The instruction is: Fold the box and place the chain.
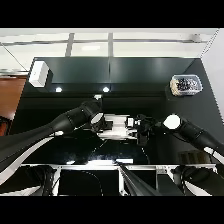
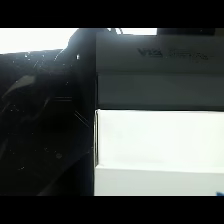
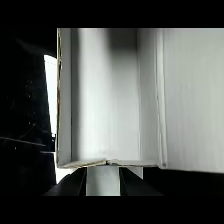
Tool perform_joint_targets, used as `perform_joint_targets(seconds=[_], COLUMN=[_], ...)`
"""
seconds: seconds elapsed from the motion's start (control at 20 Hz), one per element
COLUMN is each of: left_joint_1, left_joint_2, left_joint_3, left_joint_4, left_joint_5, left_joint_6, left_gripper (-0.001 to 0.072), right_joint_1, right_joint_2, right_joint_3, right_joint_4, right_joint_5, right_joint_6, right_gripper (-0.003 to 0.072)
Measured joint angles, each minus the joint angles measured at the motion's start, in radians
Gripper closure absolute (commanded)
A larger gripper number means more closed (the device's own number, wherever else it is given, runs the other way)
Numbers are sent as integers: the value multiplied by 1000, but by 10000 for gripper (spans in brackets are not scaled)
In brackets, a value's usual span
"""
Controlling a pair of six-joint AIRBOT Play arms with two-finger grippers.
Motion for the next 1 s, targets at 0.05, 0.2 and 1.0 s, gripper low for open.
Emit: perform_joint_targets(seconds=[0.05, 0.2, 1.0], left_joint_1=[0, 0, 0], left_joint_2=[0, 0, 0], left_joint_3=[0, 0, 0], left_joint_4=[0, 1, -1], left_joint_5=[-1, -4, -2], left_joint_6=[0, 1, -1], left_gripper=[683, 683, 683], right_joint_1=[10, 34, 12], right_joint_2=[-10, -36, -21], right_joint_3=[0, 0, 31], right_joint_4=[24, 100, -2], right_joint_5=[-11, -44, -52], right_joint_6=[2, 6, 377], right_gripper=[457, 544, 673])
